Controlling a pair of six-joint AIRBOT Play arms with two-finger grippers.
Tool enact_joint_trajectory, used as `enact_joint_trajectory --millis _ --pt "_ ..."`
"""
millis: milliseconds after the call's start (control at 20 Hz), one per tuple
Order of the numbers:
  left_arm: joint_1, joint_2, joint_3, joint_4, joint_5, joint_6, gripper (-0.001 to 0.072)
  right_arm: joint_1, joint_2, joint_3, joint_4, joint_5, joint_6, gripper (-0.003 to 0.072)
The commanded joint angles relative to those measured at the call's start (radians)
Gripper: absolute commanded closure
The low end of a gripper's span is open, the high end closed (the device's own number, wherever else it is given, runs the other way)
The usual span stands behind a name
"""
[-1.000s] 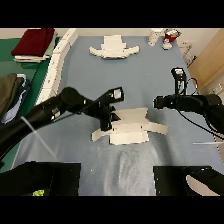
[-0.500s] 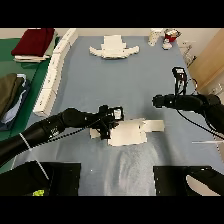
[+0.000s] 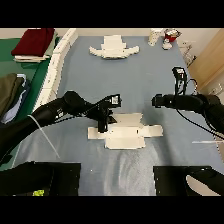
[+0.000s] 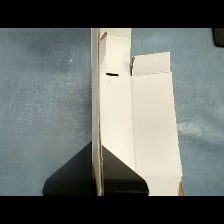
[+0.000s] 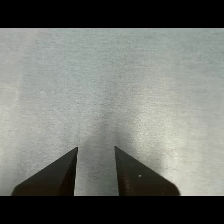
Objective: Fold the box.
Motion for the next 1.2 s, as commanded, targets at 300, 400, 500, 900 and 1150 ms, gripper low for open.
enact_joint_trajectory --millis 300,400,500,900,1150 --pt "0.02 -0.074 0.016 -0.022 -0.062 -0.01 0.0698 0.0 -0.001 0.001 0.007 0.0 0.0 0.0329" --pt "0.02 -0.074 0.014 -0.01 -0.068 -0.036 0.0698 0.0 -0.001 0.001 0.007 0.0 0.0 0.0329" --pt "0.019 -0.074 0.013 0.009 -0.079 -0.042 0.0699 0.0 -0.001 0.001 0.007 0.0 0.0 0.0329" --pt "0.019 -0.074 0.013 0.014 -0.17 -0.063 0.0698 0.0 -0.001 0.001 0.012 -0.008 0.0 0.0342" --pt "0.019 -0.074 0.013 0.014 -0.164 -0.062 0.0697 0.0 0.002 0.003 0.101 -0.101 0.0 0.0465"
